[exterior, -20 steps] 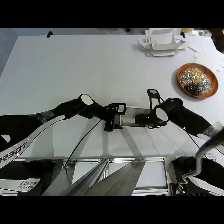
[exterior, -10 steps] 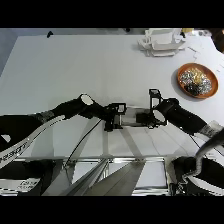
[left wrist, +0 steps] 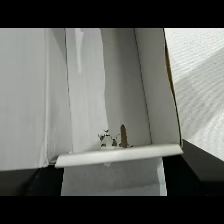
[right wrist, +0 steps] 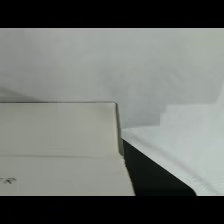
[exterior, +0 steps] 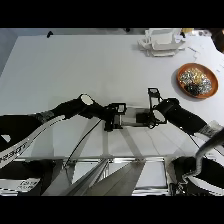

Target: Fold the box and place the chain.

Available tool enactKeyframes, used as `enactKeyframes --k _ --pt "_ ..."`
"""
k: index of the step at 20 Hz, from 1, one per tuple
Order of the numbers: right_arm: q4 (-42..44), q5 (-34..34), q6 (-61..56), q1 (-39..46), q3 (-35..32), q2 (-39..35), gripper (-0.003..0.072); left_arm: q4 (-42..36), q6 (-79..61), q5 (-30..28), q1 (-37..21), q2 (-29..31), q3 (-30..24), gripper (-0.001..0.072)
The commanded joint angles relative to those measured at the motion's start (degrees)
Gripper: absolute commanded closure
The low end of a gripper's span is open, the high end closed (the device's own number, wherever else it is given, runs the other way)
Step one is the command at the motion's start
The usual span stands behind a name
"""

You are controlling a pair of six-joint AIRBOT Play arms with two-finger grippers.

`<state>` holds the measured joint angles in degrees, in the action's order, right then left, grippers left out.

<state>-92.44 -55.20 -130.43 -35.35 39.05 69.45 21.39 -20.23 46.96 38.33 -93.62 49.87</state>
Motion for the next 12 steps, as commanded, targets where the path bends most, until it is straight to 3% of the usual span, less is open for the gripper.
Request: enactKeyframes --k 1,7,8,12 --pt "-0.28 -0.04 3.30 -0.04 0.04 0.02 0.0487 0.02 -0.09 0.00 -0.02 0.00 0.00 0.0695" --pt "-0.35 -2.19 3.41 -0.04 0.04 1.40 0.0547 0.02 -0.09 0.00 -0.02 0.00 0.00 0.0695" --pt "-0.35 -2.93 3.41 -0.04 0.04 1.90 0.0671 0.02 -0.09 0.00 -0.02 0.00 0.00 0.0695" --pt "-0.24 -2.86 3.43 -0.04 0.04 1.97 0.0669 0.02 -0.09 0.00 -0.02 0.00 0.00 0.0695"
